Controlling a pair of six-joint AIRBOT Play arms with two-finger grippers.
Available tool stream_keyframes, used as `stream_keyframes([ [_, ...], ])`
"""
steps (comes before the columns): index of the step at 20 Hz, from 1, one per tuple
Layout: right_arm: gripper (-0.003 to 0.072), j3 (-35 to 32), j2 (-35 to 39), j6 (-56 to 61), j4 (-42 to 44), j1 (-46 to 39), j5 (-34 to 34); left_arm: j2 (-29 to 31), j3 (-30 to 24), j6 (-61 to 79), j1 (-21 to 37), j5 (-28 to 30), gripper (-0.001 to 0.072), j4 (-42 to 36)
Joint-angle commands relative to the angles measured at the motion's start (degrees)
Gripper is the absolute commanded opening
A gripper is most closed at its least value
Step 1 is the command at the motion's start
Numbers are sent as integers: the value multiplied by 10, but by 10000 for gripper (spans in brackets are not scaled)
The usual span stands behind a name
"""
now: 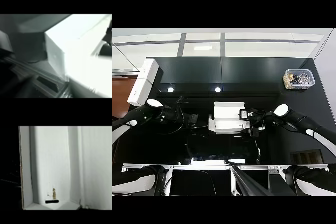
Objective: Fold the box and place the chain.
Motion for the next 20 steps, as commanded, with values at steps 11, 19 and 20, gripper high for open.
stream_keyframes([
  [11, 480, 0, 0, 0, 0, 0, 0, 0, 79, -80, -91, 35, 623, 19],
  [19, 479, 0, 0, 0, 0, 0, -1, 0, 151, -285, -165, 66, 528, 160],
  [20, 479, 0, 0, 0, 0, 0, -1, 0, 155, -297, -174, 78, 521, 165],
])
